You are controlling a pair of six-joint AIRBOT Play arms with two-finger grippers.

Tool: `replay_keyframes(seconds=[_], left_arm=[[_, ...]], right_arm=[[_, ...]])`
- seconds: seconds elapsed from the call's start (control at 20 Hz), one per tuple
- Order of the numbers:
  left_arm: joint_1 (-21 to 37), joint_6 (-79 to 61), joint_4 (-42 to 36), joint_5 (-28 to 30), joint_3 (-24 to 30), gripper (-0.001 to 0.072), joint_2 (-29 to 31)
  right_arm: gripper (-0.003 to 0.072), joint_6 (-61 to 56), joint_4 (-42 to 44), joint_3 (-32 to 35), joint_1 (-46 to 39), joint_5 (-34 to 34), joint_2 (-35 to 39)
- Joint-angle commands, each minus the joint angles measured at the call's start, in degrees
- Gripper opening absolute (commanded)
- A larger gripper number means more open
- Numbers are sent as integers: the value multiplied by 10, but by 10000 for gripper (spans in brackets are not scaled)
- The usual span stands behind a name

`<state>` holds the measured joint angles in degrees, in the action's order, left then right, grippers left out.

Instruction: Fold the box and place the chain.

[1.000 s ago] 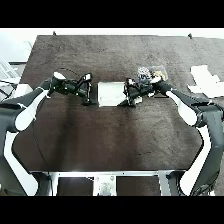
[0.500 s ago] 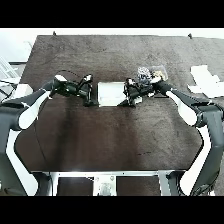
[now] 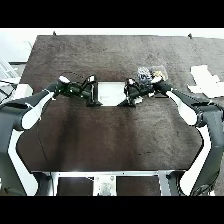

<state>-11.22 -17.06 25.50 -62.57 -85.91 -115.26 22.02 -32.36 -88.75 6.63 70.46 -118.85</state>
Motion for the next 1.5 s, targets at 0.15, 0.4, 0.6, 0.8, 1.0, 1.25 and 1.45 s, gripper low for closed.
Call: replay_keyframes(seconds=[0.15,0.4,0.6,0.8,1.0,1.25,1.45], left_arm=[[-4,-27,1,15,-1,720,-1],[-5,-30,-1,15,-1,720,-1],[-5,-30,-8,13,-11,720,-18],[-16,-44,-11,16,-19,720,-29],[-17,-44,-11,19,-19,720,-29],[-17,-44,-15,10,-19,654,-29],[-17,-44,-17,7,-19,653,-28]], right_arm=[[438,1,0,0,1,1,0],[438,1,0,0,1,1,0],[438,1,0,0,1,1,0],[438,1,0,0,1,1,0],[438,1,0,0,1,1,0],[438,1,0,0,1,1,0],[438,1,0,0,1,1,0]])
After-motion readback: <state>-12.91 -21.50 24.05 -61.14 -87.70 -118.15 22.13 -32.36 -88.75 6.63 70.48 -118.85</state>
